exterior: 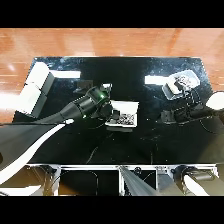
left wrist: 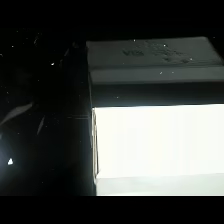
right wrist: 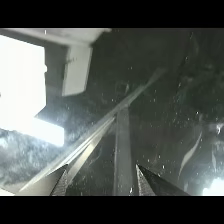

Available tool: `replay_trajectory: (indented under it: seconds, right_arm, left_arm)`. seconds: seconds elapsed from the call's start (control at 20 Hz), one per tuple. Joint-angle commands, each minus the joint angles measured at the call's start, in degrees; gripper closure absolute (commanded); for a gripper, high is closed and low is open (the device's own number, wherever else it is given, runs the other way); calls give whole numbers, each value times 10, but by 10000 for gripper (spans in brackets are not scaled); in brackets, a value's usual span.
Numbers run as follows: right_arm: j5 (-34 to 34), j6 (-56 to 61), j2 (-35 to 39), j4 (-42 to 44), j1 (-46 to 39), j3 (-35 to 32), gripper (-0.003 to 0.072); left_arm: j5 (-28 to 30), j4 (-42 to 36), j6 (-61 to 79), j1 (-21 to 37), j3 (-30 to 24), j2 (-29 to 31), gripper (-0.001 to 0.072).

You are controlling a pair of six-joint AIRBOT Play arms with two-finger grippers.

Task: Fold the box and place the chain.

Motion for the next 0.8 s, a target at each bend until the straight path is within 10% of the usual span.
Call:
replay_trajectory:
  seconds: [0.0,0.15,0.35,0.75]
  right_arm:
    - [-23,-9,0,0,0,0,152]
    - [-22,-11,0,0,0,0,151]
    - [-20,-11,0,-1,0,0,151]
    - [-21,-32,0,-1,0,0,150]
  left_arm:
    - [0,0,0,1,0,-3,692]
    - [1,-9,0,0,0,-5,683]
    - [5,-48,39,0,3,-5,265]
    - [117,-29,121,20,44,66,264]
